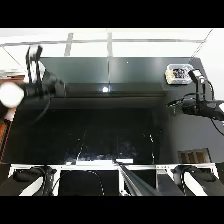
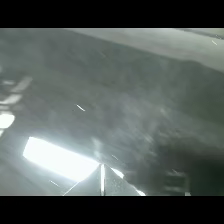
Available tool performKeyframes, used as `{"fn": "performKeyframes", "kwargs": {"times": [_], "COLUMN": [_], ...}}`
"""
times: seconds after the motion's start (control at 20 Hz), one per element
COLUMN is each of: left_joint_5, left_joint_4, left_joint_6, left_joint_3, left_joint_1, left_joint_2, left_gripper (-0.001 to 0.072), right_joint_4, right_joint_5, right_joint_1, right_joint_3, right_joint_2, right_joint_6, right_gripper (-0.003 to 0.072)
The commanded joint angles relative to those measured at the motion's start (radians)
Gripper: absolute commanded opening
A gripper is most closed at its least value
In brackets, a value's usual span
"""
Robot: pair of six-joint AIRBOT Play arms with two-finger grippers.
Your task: Fold the box and place the chain.
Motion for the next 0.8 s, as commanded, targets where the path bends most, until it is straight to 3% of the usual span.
{"fn": "performKeyframes", "kwargs": {"times": [0.0, 0.15, 0.75], "left_joint_5": [0.100, 0.109, 0.110], "left_joint_4": [0.018, 0.017, 0.010], "left_joint_6": [-0.019, -0.019, -0.019], "left_joint_3": [-0.291, -0.316, -0.316], "left_joint_1": [-0.025, -0.004, -0.004], "left_joint_2": [0.222, 0.270, 0.270], "left_gripper": [0.0025, 0.0027, 0.0026], "right_joint_4": [-0.089, -0.089, -0.089], "right_joint_5": [0.007, 0.006, 0.006], "right_joint_1": [0.010, 0.010, 0.010], "right_joint_3": [-0.009, -0.009, -0.009], "right_joint_2": [0.000, 0.000, 0.000], "right_joint_6": [-0.004, -0.004, -0.004], "right_gripper": [0.0015, 0.0015, 0.0016]}}
